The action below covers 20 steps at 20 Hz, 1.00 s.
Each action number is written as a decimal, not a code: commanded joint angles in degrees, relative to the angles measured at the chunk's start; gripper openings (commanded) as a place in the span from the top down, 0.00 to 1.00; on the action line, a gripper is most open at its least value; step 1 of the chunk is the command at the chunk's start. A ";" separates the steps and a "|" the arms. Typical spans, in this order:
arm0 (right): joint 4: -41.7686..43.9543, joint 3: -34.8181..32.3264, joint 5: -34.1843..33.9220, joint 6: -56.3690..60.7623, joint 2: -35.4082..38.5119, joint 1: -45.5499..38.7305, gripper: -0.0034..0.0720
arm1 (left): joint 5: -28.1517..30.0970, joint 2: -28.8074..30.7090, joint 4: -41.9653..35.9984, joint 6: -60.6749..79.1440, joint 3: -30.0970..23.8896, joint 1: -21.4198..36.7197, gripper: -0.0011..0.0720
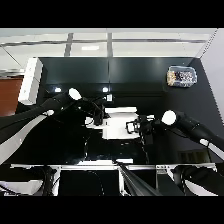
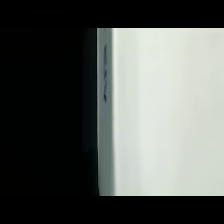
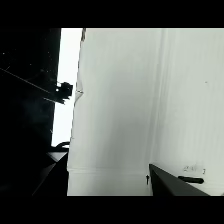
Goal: Fold the box and place the chain.
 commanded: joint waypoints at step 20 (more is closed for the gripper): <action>2.51 0.48 -7.17 8.61 7.04 -0.63 0.09 | -2.08 -0.02 0.04 0.00 0.07 0.04 0.95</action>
